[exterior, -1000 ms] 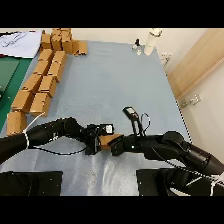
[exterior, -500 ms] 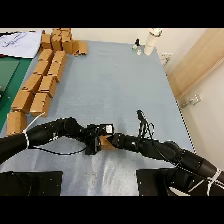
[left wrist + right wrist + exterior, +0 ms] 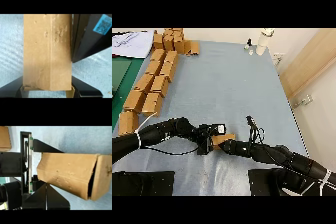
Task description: Fold the box.
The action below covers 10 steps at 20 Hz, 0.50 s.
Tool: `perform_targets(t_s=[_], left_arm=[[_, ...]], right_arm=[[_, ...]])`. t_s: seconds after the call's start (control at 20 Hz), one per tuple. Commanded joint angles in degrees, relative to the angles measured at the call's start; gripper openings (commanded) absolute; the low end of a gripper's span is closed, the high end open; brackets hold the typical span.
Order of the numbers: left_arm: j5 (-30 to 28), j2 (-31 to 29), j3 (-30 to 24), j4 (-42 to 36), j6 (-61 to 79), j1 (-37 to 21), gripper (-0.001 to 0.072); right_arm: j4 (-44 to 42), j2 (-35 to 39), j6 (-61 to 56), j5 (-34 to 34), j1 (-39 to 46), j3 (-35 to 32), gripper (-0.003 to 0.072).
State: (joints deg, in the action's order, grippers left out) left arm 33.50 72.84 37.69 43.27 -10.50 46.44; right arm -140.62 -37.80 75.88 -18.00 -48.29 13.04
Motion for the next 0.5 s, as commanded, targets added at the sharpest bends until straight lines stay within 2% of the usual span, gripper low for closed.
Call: perform_targets(t_s=[0.0,0.2,0.45], left_arm=[[-0.02,0.02,-0.02,0.02,0.02,0.0,0.0511],[0.0,0.02,-0.02,0.02,0.0,0.0,0.051],[0.0,0.02,-0.02,0.02,0.02,0.0,0.051]], right_arm=[[-0.2,0.63,-0.02,1.36,-0.37,-0.37,-0.0002],[0.35,2.58,-0.02,1.27,-0.26,-0.37,-0.0002],[1.7,0.11,0.0,0.55,-0.24,-0.5,-0.0002]])
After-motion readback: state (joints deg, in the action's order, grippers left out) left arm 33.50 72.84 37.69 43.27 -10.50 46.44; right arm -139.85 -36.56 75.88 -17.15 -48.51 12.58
